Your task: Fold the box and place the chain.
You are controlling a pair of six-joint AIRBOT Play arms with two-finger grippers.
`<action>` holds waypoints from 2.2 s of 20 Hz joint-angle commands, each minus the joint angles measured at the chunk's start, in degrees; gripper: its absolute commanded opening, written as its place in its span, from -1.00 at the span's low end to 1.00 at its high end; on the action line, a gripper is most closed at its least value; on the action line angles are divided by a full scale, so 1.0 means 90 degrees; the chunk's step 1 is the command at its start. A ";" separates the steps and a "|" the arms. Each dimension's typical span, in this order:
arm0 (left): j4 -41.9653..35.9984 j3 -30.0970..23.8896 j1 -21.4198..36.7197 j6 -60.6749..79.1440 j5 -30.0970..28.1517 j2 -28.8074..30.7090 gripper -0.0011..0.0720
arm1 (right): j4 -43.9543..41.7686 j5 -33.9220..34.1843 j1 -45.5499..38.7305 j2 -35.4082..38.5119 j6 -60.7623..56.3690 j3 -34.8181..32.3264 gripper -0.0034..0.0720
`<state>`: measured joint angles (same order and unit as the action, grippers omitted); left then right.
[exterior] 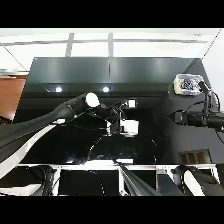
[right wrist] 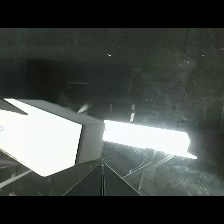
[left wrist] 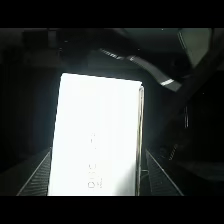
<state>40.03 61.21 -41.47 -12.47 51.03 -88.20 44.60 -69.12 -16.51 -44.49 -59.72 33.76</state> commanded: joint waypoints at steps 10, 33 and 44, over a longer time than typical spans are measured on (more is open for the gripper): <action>0.1440 0.0017 -0.0503 0.0000 -0.0301 -0.0279 0.70 | 0.0000 0.0002 -0.0002 0.0005 -0.0002 0.0000 -0.87; 0.4284 0.3121 0.6715 -0.5996 -0.0049 -0.1253 -0.35 | -0.0359 0.0151 -0.0002 0.0005 -0.0010 0.0000 -0.87; 0.4376 0.5595 0.6394 -0.6108 0.0192 -0.3228 0.98 | -0.0384 0.0308 -0.0002 0.0005 -0.0274 0.0000 -0.87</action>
<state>78.67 107.81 16.40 -66.63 50.85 -115.72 41.25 -66.61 -16.51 -44.49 -61.67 33.76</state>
